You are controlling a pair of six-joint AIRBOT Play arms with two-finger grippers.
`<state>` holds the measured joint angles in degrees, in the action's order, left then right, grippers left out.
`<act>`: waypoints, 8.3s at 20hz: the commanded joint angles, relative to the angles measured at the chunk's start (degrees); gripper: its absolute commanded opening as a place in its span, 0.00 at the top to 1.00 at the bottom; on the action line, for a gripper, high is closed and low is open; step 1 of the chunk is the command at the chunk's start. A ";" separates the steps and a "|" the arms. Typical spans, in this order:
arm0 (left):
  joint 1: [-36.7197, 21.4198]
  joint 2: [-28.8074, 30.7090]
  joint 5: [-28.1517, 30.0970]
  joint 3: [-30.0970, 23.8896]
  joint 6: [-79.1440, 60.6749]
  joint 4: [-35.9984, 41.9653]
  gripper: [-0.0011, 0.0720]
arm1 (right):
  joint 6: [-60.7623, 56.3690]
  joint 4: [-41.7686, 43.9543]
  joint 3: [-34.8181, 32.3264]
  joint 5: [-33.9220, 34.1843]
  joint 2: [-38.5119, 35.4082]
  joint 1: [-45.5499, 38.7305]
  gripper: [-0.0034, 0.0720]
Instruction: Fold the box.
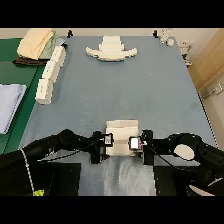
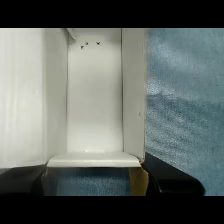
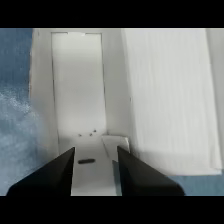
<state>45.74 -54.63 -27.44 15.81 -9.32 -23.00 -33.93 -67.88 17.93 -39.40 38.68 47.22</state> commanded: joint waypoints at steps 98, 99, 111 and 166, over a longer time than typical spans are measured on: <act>0.00 0.07 -0.11 0.02 -0.26 -0.17 0.28 | -48.98 22.60 4.15 -28.63 6.08 -33.99 0.95; -0.02 0.07 -0.11 0.02 -0.26 -0.17 0.28 | -49.03 22.29 4.83 -28.65 5.49 -33.99 0.95; 0.00 0.07 -0.11 0.02 -0.26 -0.17 0.28 | -49.03 18.64 5.42 -29.11 3.78 -30.60 0.35; 0.00 0.07 -0.11 0.02 -0.26 -0.17 0.28 | -108.26 -32.52 31.10 -41.40 12.90 7.28 0.95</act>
<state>45.78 -54.63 -27.51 15.81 -9.58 -23.18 -143.46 -95.20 48.95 -77.54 55.92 55.64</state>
